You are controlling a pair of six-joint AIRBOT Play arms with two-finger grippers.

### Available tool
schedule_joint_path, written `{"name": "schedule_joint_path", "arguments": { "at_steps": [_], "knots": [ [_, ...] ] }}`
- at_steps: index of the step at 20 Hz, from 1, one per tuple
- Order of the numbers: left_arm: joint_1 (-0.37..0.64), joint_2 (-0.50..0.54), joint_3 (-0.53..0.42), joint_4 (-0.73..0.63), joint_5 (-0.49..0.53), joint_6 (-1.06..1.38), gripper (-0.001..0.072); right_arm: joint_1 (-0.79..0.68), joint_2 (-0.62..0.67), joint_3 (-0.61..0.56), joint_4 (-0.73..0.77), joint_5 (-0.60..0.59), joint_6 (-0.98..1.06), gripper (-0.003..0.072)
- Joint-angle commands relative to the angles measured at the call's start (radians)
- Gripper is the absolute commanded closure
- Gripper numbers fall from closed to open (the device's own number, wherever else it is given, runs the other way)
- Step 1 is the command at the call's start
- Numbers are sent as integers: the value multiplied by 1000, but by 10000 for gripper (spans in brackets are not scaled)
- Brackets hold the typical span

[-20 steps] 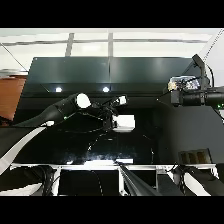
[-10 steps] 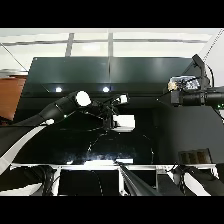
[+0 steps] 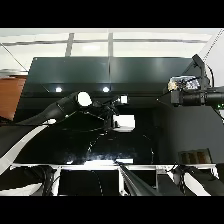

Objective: Fold the box and place the chain.

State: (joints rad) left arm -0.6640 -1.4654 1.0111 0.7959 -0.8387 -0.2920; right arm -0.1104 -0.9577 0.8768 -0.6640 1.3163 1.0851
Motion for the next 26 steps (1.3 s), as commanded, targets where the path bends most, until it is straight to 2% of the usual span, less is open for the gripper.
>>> {"name": "schedule_joint_path", "arguments": {
  "at_steps": [1,5,9,12,13,14,15,16,18,20,22,25,26],
  "knots": [
    [-6,-18,1,7,-6,0,-6,0,0,1,0,0,0,664],
    [-9,-37,1,8,5,0,-6,0,0,1,-3,-12,0,664],
    [-26,-69,1,102,-4,-3,-6,0,0,1,-3,-17,0,665],
    [-50,-78,1,114,10,-37,-1,0,0,1,-16,-19,0,664],
    [-53,-77,2,117,19,-57,78,0,0,1,-24,-19,0,664],
    [-52,-77,7,145,14,-85,250,0,0,1,-29,-19,0,664],
    [-52,-76,18,193,-8,-119,369,0,0,1,-29,-19,0,664],
    [-51,-76,34,253,-39,-169,413,0,0,1,-29,-19,0,665],
    [-24,-69,76,392,-105,-308,414,0,0,1,-29,-19,0,664],
    [55,-40,100,476,-150,-378,414,0,0,1,-30,-19,0,664],
    [181,2,107,506,-159,-397,414,0,0,1,-37,-19,0,664],
    [454,25,143,503,-155,-456,414,0,0,1,-45,-24,0,665],
    [552,24,158,501,-124,-506,414,1,0,1,-45,-31,0,665]
  ]
}}
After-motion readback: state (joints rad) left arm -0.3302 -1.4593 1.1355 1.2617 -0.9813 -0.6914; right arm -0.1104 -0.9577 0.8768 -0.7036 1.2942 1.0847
